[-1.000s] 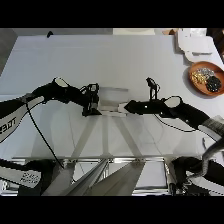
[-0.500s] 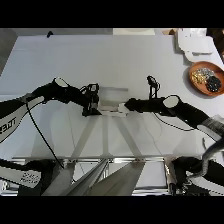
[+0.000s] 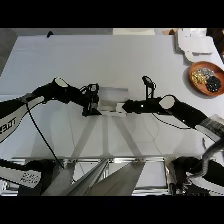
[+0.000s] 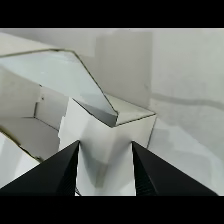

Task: Fold the box and place the chain.

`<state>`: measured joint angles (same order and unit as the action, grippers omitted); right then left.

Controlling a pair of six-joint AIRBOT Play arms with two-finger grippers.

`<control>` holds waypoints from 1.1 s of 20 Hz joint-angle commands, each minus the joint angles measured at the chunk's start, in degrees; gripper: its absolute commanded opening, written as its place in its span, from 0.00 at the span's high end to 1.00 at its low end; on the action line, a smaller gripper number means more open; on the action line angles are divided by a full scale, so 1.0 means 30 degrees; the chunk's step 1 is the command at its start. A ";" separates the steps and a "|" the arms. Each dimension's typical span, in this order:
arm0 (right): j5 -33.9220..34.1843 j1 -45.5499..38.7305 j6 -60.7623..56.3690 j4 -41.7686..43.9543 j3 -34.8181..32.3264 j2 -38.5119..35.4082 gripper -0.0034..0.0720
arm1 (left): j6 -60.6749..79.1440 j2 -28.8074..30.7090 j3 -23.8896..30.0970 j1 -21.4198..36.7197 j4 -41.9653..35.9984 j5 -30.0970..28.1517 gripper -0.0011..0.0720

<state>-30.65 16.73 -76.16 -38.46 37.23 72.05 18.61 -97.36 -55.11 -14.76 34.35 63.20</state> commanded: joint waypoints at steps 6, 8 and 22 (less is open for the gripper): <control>0.0313 0.1333 -0.6696 -0.9318 0.1508 -0.0007 0.49 | 0.0000 0.0015 -0.0007 0.0015 -0.0007 0.0007 0.63; -0.0277 0.1639 -0.7679 -1.0309 0.2091 0.0015 0.54 | 0.0000 0.0015 -0.0007 0.0007 0.0000 0.0007 0.63; -0.5428 0.4422 -1.6582 -1.7719 0.5231 0.2324 0.53 | 0.0000 0.0015 -0.0007 0.0007 0.0000 0.0007 0.63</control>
